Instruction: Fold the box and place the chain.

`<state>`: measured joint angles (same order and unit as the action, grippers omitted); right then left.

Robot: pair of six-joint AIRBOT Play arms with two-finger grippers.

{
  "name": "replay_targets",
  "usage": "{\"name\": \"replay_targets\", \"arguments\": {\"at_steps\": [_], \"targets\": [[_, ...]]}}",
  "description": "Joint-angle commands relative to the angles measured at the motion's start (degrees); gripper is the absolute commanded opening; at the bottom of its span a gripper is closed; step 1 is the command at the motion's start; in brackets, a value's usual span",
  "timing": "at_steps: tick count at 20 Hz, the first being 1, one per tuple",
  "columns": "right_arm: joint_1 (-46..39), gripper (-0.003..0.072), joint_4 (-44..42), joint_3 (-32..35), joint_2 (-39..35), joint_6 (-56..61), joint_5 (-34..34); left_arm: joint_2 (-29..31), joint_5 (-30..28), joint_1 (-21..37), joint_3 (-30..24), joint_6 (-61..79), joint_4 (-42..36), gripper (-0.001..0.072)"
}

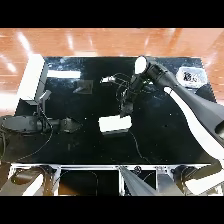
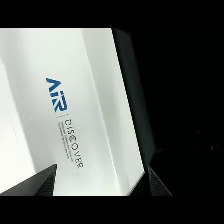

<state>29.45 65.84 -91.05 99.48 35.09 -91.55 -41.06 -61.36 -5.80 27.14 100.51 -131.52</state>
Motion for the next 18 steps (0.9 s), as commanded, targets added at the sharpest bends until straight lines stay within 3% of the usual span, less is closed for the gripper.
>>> {"name": "replay_targets", "arguments": {"at_steps": [1, 18], "targets": [[1.0, 0.0701, 2.3, 0.1, 0.1, -0.3, -0.8, 0.0, 1.2, 0.0, 0.0, 0.1, 0.1, 0.0631], [5.0, 0.0701, 2.2, 0.1, -4.3, 5.5, -1.6, 0.0, 2.1, 0.0, 0.0, 1.1, 0.1, 0.0623]]}}
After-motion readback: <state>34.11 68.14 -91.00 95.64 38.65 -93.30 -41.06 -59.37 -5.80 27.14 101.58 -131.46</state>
